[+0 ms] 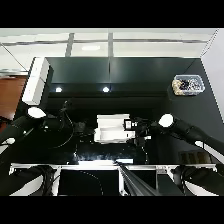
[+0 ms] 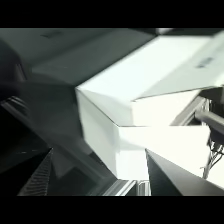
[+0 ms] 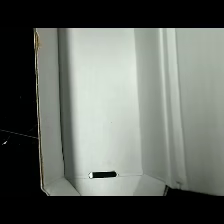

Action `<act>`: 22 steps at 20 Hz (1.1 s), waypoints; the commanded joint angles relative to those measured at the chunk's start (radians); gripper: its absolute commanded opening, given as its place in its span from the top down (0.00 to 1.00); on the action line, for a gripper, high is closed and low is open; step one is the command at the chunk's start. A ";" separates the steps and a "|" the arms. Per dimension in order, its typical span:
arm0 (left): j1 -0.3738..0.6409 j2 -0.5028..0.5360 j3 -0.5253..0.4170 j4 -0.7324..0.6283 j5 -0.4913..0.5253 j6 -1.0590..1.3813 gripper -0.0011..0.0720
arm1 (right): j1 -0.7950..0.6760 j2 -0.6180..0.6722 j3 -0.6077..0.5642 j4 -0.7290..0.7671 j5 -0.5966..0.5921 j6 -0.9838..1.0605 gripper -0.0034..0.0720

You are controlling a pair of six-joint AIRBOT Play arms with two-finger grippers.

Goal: Fold the box and place the chain.

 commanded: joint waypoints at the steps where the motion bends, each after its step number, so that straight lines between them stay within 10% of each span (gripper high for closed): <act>1: -0.118 0.012 0.014 0.004 0.072 -0.051 0.05 | 0.001 -0.001 0.000 0.000 0.000 0.000 0.78; 6: -0.267 0.012 0.061 0.111 0.227 -0.215 0.05 | 0.001 -0.001 0.000 0.000 0.000 0.000 0.78; 18: -0.397 0.010 0.167 0.405 0.239 -0.621 0.07 | 0.001 -0.001 0.000 -0.001 0.002 0.000 0.90; 22: -0.418 0.008 0.176 0.452 0.243 -0.708 0.23 | 0.001 -0.001 0.000 0.000 0.002 0.000 0.90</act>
